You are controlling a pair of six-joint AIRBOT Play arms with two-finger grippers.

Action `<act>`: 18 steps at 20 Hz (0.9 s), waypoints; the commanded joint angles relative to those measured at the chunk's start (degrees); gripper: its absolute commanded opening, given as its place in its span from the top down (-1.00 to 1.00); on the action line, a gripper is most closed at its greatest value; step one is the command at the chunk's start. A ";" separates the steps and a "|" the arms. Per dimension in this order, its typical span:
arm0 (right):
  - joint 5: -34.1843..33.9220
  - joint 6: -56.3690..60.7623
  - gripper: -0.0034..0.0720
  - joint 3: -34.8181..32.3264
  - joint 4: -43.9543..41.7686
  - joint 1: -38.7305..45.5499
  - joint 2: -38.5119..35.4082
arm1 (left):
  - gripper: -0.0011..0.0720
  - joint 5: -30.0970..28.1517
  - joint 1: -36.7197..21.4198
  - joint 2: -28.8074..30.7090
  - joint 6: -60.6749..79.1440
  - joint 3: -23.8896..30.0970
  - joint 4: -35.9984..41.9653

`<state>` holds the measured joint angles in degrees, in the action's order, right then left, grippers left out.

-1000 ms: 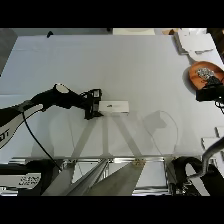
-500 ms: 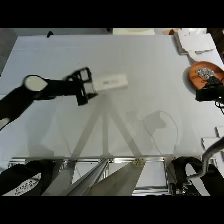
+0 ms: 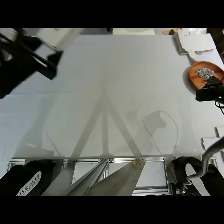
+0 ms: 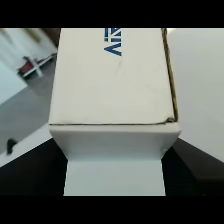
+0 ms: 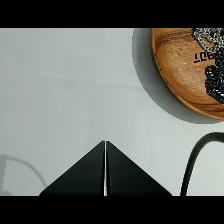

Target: Fold the box and place the chain.

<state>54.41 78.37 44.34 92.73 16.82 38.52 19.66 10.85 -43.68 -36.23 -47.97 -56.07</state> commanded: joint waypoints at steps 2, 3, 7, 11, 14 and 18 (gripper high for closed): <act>0.02 0.02 0.88 0.07 0.00 0.04 -0.07 | 0.96 0.52 -12.11 1.62 -13.64 -0.07 -1.84; 0.02 0.02 0.88 0.07 0.00 0.04 -0.07 | 0.96 1.81 -15.67 1.51 -14.95 -0.04 -1.84; 0.02 0.02 0.88 0.07 0.00 0.04 -0.07 | 0.96 10.43 -28.41 -2.47 -17.79 0.09 -1.84; 0.02 0.00 0.88 0.07 0.00 0.04 -0.07 | 0.95 14.05 -34.60 -12.09 -17.73 0.11 -2.08; 0.00 0.00 0.88 0.07 0.00 0.04 -0.07 | 0.95 11.89 -34.75 -20.57 -17.55 0.11 -6.88; 0.02 0.00 0.88 0.07 0.00 0.04 -0.07 | 0.95 6.01 -34.77 -30.49 -17.62 0.11 -8.26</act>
